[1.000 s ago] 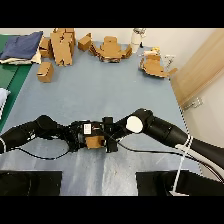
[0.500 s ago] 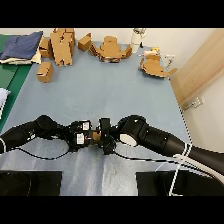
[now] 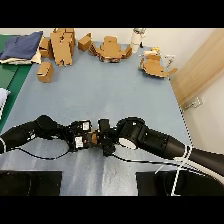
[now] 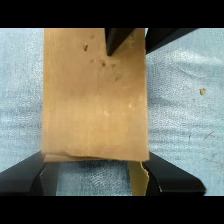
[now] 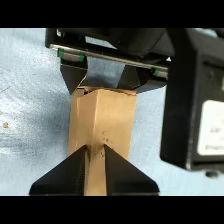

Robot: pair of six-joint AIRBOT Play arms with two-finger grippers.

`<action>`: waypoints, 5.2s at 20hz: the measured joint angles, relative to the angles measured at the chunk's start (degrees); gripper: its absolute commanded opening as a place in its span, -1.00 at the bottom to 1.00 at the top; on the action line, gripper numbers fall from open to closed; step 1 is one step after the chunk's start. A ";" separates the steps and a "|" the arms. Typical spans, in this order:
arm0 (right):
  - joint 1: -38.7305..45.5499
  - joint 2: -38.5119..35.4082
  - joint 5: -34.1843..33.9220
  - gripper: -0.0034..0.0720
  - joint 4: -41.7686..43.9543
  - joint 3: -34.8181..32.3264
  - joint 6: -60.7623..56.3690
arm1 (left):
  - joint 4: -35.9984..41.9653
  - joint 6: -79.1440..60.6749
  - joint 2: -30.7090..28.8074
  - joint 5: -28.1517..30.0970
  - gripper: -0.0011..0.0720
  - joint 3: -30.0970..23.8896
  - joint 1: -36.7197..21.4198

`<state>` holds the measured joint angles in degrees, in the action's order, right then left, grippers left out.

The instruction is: Fold the box.

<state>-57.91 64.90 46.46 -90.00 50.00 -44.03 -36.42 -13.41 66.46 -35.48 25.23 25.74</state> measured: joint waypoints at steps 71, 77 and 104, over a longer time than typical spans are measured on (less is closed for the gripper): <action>-0.87 -17.33 -52.17 -0.91 18.32 -30.69 -97.81 | 0.02 -0.02 0.00 0.00 -0.28 0.00 0.00; 6.95 -28.76 -49.11 -0.91 17.73 -30.69 -92.02 | -0.31 1.14 -0.13 -0.39 -0.28 1.01 0.02; 11.54 -32.35 -35.95 -0.91 13.70 -30.71 -90.27 | -8.11 35.06 -5.11 13.33 -0.28 10.56 -45.53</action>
<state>-46.37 32.56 10.50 -76.29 19.29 -134.30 -44.53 21.65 61.34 -22.15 35.79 -19.79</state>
